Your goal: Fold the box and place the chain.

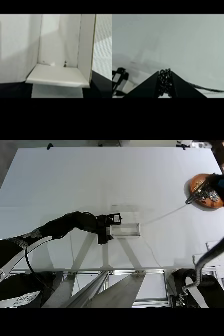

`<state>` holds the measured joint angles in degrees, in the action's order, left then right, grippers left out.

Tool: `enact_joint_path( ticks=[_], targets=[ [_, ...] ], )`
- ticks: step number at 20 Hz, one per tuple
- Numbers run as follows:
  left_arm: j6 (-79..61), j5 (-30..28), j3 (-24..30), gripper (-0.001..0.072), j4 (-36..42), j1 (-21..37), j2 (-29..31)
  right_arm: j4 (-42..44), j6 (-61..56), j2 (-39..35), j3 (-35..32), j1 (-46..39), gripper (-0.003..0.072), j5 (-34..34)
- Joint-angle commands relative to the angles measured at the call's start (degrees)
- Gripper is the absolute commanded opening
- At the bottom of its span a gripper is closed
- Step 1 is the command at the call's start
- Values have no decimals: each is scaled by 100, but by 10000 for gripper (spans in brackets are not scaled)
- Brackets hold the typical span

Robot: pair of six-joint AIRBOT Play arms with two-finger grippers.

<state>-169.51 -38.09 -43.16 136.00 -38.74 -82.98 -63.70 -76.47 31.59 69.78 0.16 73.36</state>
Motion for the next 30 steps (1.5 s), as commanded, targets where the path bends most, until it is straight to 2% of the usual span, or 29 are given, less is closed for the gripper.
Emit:
enact_joint_path(
  ticks=[1,6,12,15,17,19,22,27,30],
  targets=[
    [0,-2,0,274,-2,-4,-2,356,199,-240,2,643,15,649],
    [0,-2,0,274,-2,-4,-2,1062,177,-192,0,1425,14,634],
    [0,0,-2,274,-2,-4,-2,1038,153,470,-227,2044,14,323],
    [0,-2,0,274,-2,-4,-2,535,238,1075,-470,2618,14,-210],
    [0,-2,0,274,0,-4,-2,-90,61,1493,-549,2883,14,-50],
    [0,-2,0,274,-2,-4,-2,-245,-20,1777,-682,2940,14,-50],
    [0,-2,-2,274,-2,-4,-2,-76,-50,2055,-1056,2942,14,-527],
    [0,-2,-2,274,-2,-4,-2,229,-271,2441,-2087,2942,14,-1434],
    [0,0,0,274,-2,-4,-2,356,-323,2848,-2240,3051,14,-1812]
  ],
)
